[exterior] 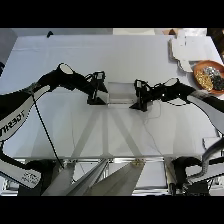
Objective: Fold the box and place the chain.
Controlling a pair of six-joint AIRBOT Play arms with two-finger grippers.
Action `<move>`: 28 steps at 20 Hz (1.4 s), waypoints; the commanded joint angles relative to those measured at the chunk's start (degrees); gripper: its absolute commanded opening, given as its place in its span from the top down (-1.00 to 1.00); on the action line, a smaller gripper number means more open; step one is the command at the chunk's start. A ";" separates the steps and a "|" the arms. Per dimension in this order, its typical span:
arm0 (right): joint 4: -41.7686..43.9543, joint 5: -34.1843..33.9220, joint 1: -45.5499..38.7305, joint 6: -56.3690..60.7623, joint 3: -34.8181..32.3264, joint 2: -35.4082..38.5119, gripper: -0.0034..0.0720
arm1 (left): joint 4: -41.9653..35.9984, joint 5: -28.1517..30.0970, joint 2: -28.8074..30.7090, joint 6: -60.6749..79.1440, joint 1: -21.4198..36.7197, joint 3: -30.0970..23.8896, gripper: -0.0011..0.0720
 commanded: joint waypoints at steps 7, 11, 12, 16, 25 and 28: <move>0.00 0.02 0.00 -0.02 0.02 0.04 -0.14 | -2.03 -1.03 0.07 -5.53 -0.37 0.02 -0.94; 0.00 0.02 0.00 -0.02 0.02 0.04 -0.14 | -1.92 -0.87 0.15 -7.48 -0.57 -1.03 -0.94; 0.00 0.02 0.00 -0.02 0.02 0.04 -0.14 | -1.75 -0.59 0.15 -7.61 -0.72 -1.38 -0.94; 0.00 0.02 0.00 -0.02 0.02 0.04 -0.14 | -1.86 1.29 0.26 -7.45 -1.31 -1.53 -0.94; 0.00 0.02 0.00 -0.02 0.02 0.04 -0.14 | -1.75 7.28 0.24 -4.13 -4.20 -1.53 -0.93; 0.00 0.02 0.00 -0.02 0.02 0.04 -0.14 | -1.88 7.28 -1.14 -4.15 -4.11 -1.53 -0.93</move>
